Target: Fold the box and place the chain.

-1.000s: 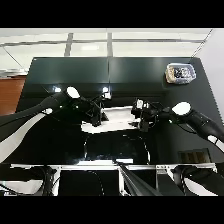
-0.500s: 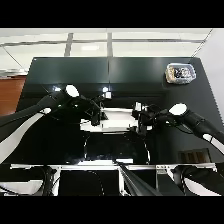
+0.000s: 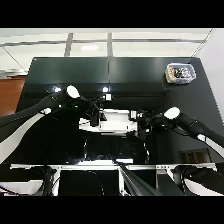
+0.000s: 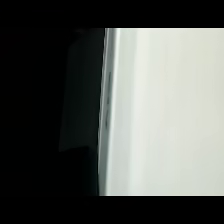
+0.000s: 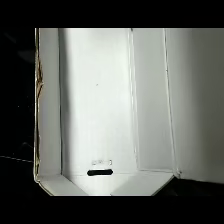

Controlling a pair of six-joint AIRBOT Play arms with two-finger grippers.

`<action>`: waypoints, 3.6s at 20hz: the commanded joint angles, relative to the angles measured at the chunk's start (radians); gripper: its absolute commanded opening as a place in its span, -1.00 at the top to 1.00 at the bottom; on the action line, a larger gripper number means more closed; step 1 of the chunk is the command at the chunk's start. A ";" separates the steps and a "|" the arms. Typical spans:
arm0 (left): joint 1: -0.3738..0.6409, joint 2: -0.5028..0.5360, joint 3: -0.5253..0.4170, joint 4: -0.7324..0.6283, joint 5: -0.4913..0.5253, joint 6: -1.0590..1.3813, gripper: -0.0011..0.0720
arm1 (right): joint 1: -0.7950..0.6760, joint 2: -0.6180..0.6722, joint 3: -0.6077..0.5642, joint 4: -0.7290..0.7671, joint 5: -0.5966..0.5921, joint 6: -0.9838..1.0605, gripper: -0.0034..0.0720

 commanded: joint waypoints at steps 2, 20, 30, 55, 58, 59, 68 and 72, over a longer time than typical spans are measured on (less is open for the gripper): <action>0.000 -0.001 -0.002 0.009 -0.010 0.000 0.90 | 0.006 -0.014 0.003 -0.002 -0.009 -0.011 -0.90; 0.000 -0.001 -0.002 0.008 -0.006 0.000 0.90 | 0.047 -0.068 0.060 -0.115 -0.010 0.106 -0.90; 0.000 -0.001 -0.002 0.008 -0.007 0.000 0.90 | 0.074 -0.072 0.061 -0.143 -0.051 0.144 -0.90; 0.180 0.199 0.139 0.407 -0.607 -0.891 0.90 | 0.075 -0.072 0.060 -0.149 -0.050 0.143 -0.33; 0.185 0.201 -0.031 0.043 -0.588 -0.850 0.91 | 0.075 -0.072 0.060 -0.149 -0.050 0.143 -0.32; 0.169 0.202 -0.090 -0.080 -0.500 -0.848 0.91 | 0.075 -0.072 0.060 -0.149 -0.050 0.143 -0.31; 0.187 0.200 -0.143 -0.479 0.074 -0.523 0.91 | 0.075 -0.072 0.060 -0.149 -0.050 0.143 0.29; 0.161 0.136 -0.143 -0.164 0.069 -0.648 0.91 | 0.075 -0.072 0.060 -0.149 -0.049 0.143 0.27</action>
